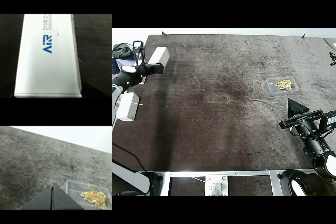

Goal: Fold the box and place the chain.

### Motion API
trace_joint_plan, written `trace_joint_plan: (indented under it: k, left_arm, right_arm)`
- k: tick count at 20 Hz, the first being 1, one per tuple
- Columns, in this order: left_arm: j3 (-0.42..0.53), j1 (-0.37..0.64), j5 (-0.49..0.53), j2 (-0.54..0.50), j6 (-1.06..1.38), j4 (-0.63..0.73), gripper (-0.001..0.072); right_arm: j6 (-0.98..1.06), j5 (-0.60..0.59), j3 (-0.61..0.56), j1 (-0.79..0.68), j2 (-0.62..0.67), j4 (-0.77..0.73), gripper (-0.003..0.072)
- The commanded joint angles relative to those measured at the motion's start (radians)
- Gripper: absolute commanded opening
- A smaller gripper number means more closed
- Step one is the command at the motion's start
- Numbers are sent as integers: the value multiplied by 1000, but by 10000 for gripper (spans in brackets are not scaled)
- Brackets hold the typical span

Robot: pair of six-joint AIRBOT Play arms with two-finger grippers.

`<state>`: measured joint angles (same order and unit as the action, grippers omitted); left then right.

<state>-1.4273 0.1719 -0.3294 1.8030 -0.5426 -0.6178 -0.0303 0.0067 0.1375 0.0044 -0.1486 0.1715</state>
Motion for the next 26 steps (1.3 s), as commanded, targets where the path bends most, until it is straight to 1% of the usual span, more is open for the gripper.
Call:
trace_joint_plan:
  k: [1,4,7,13,20,21,22,23,26]
  left_arm:
    - [48,24,83,2,-51,-84,5]
    - [49,27,118,16,-90,-85,5]
    - [49,27,119,38,-87,-86,5]
    - [49,27,163,78,-85,-86,6]
    - [49,27,162,117,-84,-87,13]
    - [48,27,151,117,-80,-87,158]
    - [48,27,157,117,-78,-86,600]
    - [47,27,158,116,-81,-85,706]
    - [40,27,156,107,-81,-85,705]
  right_arm:
    - [1,7,0,0,0,-1,-23]
    - [1,15,-1,0,0,0,-22]
    - [1,15,-1,0,0,-1,-22]
    - [1,16,0,0,0,-1,-23]
    - [1,15,0,0,0,-1,-22]
    - [1,15,0,0,0,0,-23]
    - [1,15,0,0,0,-1,-22]
    - [1,15,0,0,0,0,-23]
    - [1,15,0,0,0,0,-22]
